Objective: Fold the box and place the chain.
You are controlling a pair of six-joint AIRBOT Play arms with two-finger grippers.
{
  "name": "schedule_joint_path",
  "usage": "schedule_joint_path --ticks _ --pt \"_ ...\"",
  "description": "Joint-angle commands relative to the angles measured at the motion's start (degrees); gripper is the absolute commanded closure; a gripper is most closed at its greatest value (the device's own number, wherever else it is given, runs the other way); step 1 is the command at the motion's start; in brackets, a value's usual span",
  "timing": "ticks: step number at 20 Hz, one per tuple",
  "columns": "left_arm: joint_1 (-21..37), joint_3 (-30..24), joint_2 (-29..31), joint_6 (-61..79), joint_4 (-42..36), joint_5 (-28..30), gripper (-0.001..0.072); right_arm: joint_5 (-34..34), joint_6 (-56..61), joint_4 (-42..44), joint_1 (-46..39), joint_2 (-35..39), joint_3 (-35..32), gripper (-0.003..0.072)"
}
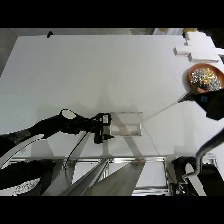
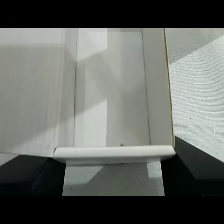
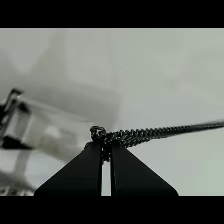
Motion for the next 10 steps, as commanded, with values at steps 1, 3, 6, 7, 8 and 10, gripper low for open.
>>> schedule_joint_path --ticks 1,3,6,7,8,10 --pt "0.02 0.02 0.02 0.02 0.02 0.00 0.0436 1.77 0.59 5.44 8.50 1.77 -2.75 0.0667" --pt "0.02 0.02 0.02 0.02 0.02 0.02 0.0436 -1.31 1.70 6.29 14.14 1.79 -6.38 0.0667" --pt "0.02 0.04 0.02 0.02 0.02 0.02 0.0436 -10.43 1.90 5.33 23.41 1.73 -12.92 0.0667" --pt "0.02 0.04 0.02 0.02 0.02 0.02 0.0436 -13.29 2.36 3.67 25.99 1.73 -14.78 0.0667" --pt "0.02 0.04 0.02 0.02 0.02 0.02 0.0436 -16.02 3.87 1.18 28.37 1.60 -16.41 0.0667" --pt "0.02 0.02 0.02 0.02 0.02 0.02 0.0436 -19.45 5.38 -2.29 32.17 0.28 -18.43 0.0667"
